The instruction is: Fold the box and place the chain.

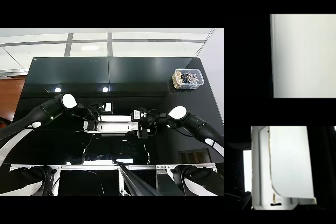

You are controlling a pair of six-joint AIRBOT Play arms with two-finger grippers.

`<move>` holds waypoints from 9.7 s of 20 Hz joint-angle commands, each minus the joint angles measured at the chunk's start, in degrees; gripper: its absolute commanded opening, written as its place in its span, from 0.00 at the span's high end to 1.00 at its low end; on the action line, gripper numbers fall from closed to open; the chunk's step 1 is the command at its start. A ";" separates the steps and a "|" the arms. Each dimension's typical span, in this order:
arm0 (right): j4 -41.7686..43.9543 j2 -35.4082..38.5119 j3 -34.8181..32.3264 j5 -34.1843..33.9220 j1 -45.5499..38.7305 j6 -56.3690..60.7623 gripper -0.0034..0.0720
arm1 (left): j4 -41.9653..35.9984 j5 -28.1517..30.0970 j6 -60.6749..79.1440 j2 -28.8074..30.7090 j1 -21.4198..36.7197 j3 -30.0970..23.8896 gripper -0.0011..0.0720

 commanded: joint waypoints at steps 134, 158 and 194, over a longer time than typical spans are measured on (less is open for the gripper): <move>-6.51 -6.93 -0.15 -4.81 3.02 6.60 0.41 | 8.20 -14.23 -22.43 44.57 19.17 -20.41 0.94; -6.51 -6.93 -0.17 -4.83 3.02 6.60 0.41 | 4.04 6.82 -10.05 21.75 0.48 -16.48 0.01; -6.51 -6.93 -0.15 -4.83 3.02 6.60 0.41 | -7.30 6.69 -10.51 9.16 -3.58 -12.83 0.77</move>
